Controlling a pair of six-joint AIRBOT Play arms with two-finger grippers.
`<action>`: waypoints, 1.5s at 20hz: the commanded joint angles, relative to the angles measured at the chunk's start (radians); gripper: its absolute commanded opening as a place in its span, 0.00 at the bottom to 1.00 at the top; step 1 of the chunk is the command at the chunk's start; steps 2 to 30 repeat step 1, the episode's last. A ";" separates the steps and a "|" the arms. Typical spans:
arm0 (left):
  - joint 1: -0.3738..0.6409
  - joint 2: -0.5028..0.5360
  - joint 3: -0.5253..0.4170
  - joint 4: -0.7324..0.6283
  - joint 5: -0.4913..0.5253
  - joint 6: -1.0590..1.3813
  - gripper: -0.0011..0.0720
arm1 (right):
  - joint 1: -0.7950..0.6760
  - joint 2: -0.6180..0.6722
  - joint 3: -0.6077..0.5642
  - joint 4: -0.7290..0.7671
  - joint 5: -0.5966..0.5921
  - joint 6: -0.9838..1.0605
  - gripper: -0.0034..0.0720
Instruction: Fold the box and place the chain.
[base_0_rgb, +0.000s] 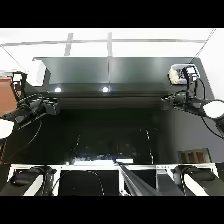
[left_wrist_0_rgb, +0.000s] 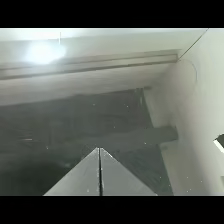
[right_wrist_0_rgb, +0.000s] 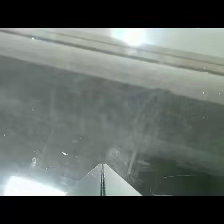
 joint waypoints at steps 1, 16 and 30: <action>0.001 0.001 -0.001 0.000 0.000 0.000 0.05 | 0.001 0.000 -0.001 0.000 0.000 0.000 0.07; 0.001 0.001 -0.001 0.000 0.000 0.000 0.05 | 0.001 0.000 -0.001 0.000 0.000 0.000 0.07; 0.001 0.001 -0.001 0.000 0.000 0.000 0.05 | 0.001 0.000 -0.001 0.000 0.000 0.000 0.07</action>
